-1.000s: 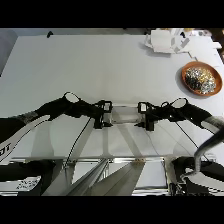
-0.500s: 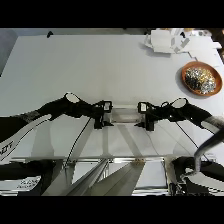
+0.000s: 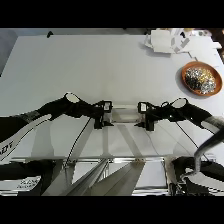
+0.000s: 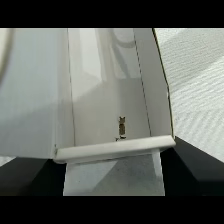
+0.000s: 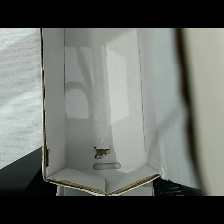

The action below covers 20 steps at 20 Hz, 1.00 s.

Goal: Fold the box and place the chain.

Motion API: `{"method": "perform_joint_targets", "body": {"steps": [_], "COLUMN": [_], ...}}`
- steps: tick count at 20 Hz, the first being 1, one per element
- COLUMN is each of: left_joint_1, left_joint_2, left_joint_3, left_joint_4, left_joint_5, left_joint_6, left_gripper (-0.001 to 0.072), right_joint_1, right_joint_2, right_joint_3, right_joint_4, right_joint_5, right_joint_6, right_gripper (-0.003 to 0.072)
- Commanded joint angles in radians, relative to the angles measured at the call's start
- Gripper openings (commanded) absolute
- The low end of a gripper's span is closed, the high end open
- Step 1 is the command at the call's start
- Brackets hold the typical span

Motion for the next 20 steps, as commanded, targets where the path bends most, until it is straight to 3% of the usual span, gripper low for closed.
{"method": "perform_joint_targets", "body": {"steps": [1, 6, 7, 9, 14, 20], "left_joint_1": [-0.001, -0.001, -0.001, -0.001, -0.001, -0.001], "left_joint_2": [-0.001, -0.001, -0.001, -0.001, -0.001, -0.001], "left_joint_3": [0.000, 0.000, 0.000, 0.000, 0.000, 0.000], "left_joint_4": [0.001, 0.001, 0.001, 0.001, 0.001, 0.001], "left_joint_5": [-0.002, -0.002, -0.002, -0.002, -0.002, -0.002], "left_joint_6": [0.000, 0.000, 0.000, 0.000, 0.000, 0.000], "left_gripper": [0.0170, 0.0170, 0.0170, 0.0170, 0.0170, 0.0170], "right_joint_1": [0.000, 0.000, 0.000, 0.000, 0.000, 0.000], "right_joint_2": [0.001, 0.001, 0.001, 0.003, 0.083, 0.222], "right_joint_3": [0.000, 0.000, 0.000, 0.000, 0.000, 0.000], "right_joint_4": [0.000, 0.005, 0.002, 0.002, -0.033, -0.338], "right_joint_5": [0.000, 0.010, 0.029, 0.030, 0.036, 0.084], "right_joint_6": [0.000, 0.002, 0.012, 0.028, 0.149, 0.433], "right_gripper": [0.0277, 0.0280, 0.0377, 0.0713, 0.0702, 0.0686]}}
